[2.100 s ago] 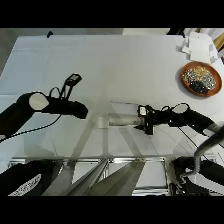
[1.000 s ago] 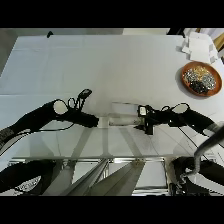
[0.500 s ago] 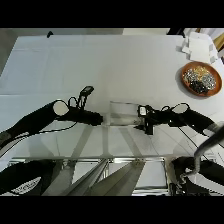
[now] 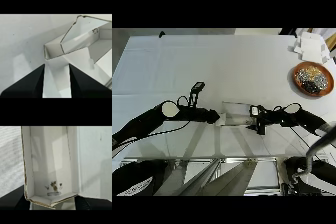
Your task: Fold the box and place the chain.
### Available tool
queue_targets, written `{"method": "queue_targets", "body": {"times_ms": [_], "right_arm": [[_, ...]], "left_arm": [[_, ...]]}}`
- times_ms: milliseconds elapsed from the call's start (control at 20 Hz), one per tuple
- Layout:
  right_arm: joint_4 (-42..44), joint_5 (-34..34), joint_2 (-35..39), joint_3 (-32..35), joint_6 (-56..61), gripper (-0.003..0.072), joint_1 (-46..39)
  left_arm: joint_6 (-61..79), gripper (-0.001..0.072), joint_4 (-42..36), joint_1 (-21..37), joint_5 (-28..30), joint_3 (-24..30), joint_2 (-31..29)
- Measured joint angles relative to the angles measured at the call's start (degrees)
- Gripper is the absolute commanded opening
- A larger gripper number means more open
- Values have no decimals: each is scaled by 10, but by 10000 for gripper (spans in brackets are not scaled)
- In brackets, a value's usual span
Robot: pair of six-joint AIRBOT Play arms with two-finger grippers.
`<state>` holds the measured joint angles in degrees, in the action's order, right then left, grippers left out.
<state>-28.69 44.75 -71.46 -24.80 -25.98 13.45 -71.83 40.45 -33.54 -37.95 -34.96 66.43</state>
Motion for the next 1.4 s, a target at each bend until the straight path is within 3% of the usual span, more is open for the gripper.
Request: {"method": "queue_targets", "body": {"times_ms": [50, 150, 200, 650, 1150, 1250, 1400], "right_arm": [[0, 0, 0, 0, 0, 296, 0], [0, 0, 0, 0, 0, 296, 0], [0, 0, 0, 0, 0, 296, 0], [0, 0, 0, 0, 0, 296, 0], [0, 0, 0, 0, 0, 296, 0], [0, 0, 0, 0, 0, 296, 0], [0, 0, 0, 0, 0, 296, 0]], "left_arm": [[0, 353, -2, -3, 1, 0, 0], [0, 466, -4, -8, 6, 0, 3], [-2, 473, -5, -10, 7, 0, 5], [-57, 475, 28, -40, -15, -59, 64], [-187, 473, 131, -61, -71, -120, 99], [-228, 434, 172, -70, -88, -143, 113], [-283, 433, 214, -83, -132, -188, 140]]}}
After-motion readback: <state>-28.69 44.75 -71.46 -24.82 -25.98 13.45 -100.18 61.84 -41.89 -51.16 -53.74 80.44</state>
